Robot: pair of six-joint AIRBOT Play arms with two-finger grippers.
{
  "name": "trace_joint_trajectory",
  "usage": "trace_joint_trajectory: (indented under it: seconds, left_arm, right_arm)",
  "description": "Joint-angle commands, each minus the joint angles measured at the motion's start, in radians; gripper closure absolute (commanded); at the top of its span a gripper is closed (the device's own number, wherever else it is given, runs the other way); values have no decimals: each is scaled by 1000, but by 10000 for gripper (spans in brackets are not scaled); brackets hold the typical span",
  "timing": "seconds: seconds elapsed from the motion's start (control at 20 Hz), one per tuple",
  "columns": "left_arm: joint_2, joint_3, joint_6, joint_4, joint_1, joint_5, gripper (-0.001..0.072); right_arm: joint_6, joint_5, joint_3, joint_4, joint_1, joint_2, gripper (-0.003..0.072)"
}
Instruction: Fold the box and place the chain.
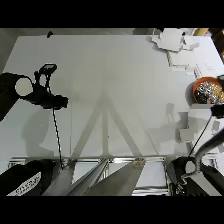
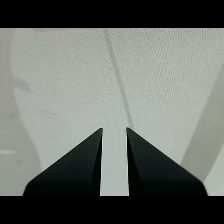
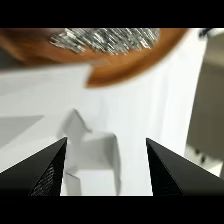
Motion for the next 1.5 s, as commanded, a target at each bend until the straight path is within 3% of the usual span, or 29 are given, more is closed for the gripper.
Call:
trace_joint_trajectory:
  seconds: [0.0, 0.15, 0.4, 0.6, 0.75, 1.0, 1.45]
  left_arm:
    - [-1, 0, 0, 0, 0, 0, 538]
    - [-1, 0, 0, 0, 0, 0, 538]
    - [-1, 0, 0, 0, 0, 0, 538]
    - [-1, 0, 0, 0, 0, 0, 538]
    - [-1, 0, 0, 0, 0, 0, 538]
    - [-1, 0, 0, 0, 0, 0, 538]
    - [-1, 0, 0, 0, 0, 0, 538]
  right_arm:
    - [9, -21, 0, 51, -263, -19, 148]
    - [-49, -21, 0, 68, -360, -64, 152]
    - [-148, 4, 0, 97, -380, -147, 178]
    - [-162, 10, 0, 102, -380, -204, 369]
    - [-160, 41, 0, 103, -377, -221, 663]
    - [-159, 119, 0, 134, -288, -147, 663]
    - [-162, 227, -16, 592, 109, 124, 664]
